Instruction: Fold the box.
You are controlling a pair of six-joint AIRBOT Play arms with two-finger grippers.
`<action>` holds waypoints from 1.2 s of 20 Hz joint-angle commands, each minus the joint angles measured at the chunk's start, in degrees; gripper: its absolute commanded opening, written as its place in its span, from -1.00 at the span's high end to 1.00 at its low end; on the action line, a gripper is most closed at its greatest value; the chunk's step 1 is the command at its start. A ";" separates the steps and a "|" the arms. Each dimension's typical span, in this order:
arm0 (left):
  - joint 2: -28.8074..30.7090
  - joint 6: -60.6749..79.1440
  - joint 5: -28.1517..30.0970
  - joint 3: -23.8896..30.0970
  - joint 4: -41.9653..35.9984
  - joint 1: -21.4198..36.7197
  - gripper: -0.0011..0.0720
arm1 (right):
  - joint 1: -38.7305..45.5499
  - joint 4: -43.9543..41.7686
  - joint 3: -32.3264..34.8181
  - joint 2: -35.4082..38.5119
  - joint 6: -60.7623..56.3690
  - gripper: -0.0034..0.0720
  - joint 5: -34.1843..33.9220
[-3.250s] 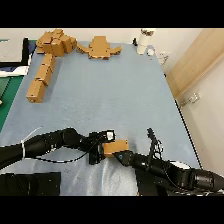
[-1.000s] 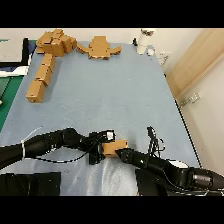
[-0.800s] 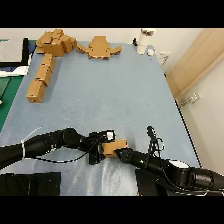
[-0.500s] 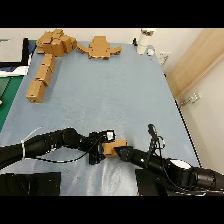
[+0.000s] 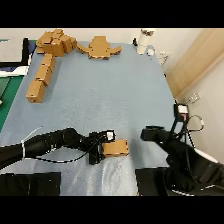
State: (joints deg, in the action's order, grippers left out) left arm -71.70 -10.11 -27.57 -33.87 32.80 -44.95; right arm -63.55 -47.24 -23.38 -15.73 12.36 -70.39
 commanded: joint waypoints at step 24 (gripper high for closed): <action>0.04 -0.02 0.07 -0.20 -0.04 0.02 -0.13 | 50.31 -45.16 -39.04 -58.53 60.67 0.90 4.55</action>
State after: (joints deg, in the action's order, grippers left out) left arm -71.70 -10.09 -27.57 -33.89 32.77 -44.97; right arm -13.45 -90.91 -61.87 -73.10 72.40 -66.28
